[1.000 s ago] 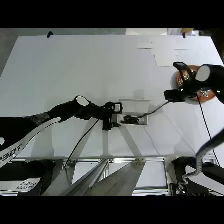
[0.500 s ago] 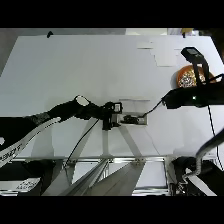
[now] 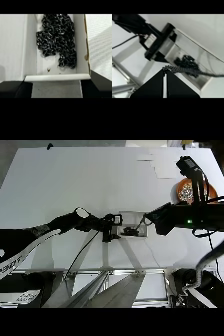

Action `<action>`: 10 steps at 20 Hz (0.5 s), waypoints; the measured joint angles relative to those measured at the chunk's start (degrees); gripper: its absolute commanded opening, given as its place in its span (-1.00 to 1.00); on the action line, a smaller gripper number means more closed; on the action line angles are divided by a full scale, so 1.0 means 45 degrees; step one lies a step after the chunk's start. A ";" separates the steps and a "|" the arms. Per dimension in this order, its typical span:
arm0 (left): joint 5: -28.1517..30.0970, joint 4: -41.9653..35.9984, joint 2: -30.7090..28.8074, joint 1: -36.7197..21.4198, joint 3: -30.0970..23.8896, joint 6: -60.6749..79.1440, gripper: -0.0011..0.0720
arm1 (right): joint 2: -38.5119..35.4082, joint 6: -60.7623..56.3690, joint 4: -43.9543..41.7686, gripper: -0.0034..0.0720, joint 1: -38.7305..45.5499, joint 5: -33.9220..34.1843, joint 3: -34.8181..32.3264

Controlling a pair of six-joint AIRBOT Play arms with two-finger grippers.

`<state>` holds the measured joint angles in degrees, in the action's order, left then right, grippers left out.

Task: Fold the box and place the chain.

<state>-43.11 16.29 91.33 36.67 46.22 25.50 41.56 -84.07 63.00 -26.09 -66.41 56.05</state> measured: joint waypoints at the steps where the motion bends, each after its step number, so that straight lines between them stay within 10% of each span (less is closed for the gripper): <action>1: 0.0000 0.0000 0.0000 0.0000 0.0000 0.0000 -0.51 | 0.0102 0.0000 -0.0087 -0.86 -0.0170 0.0185 -0.0015; 10: 0.0000 0.0000 0.0000 0.0000 0.0000 0.0000 -0.51 | 0.2016 -0.0131 -0.0287 -0.84 -0.0685 0.2055 -0.2249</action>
<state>-43.11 16.29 91.33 36.67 46.22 25.50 50.63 -84.66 61.71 -29.17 -57.17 45.93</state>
